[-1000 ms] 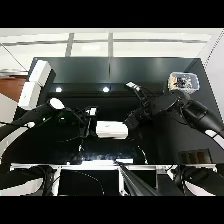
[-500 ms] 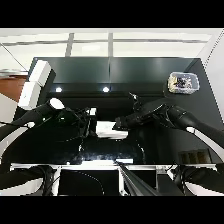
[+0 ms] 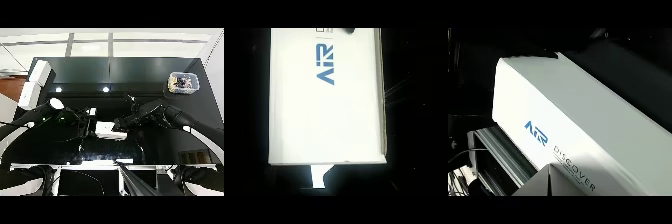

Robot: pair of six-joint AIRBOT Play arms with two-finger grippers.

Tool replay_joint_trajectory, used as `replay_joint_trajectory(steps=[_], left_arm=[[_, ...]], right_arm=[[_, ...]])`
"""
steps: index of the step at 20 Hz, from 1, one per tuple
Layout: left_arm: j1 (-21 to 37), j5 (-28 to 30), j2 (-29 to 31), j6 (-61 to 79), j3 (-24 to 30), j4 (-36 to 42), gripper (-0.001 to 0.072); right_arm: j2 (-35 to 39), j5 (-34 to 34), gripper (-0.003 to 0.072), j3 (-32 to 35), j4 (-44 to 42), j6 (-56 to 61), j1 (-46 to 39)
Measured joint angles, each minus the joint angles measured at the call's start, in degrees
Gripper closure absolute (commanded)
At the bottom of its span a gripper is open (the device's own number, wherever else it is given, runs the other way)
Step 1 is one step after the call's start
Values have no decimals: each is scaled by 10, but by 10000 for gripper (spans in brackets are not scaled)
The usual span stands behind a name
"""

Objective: Fold the box and place the chain.

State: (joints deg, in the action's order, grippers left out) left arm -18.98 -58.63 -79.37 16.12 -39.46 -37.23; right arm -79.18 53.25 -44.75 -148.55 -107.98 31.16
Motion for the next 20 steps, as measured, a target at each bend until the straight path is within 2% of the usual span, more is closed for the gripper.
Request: replay_joint_trajectory(steps=[5,6,7,10,12,16,20], left_arm=[[0,0,0,-5,0,11,139],[0,0,0,-4,0,7,19],[0,-1,1,-4,0,5,3],[0,-3,8,-23,-4,-7,3],[0,-5,23,-59,-8,-43,3],[8,-23,78,-124,-12,-108,3],[8,-33,138,-152,-13,-85,4]], right_arm=[[34,8,665,-6,18,-4,-11],[50,13,665,-9,18,-5,-22],[72,22,665,-12,11,-5,-36],[134,36,665,-15,9,-7,-91],[170,44,664,-15,14,-7,-135],[205,62,664,-16,33,-7,-207],[215,71,665,-16,73,-7,-251]])
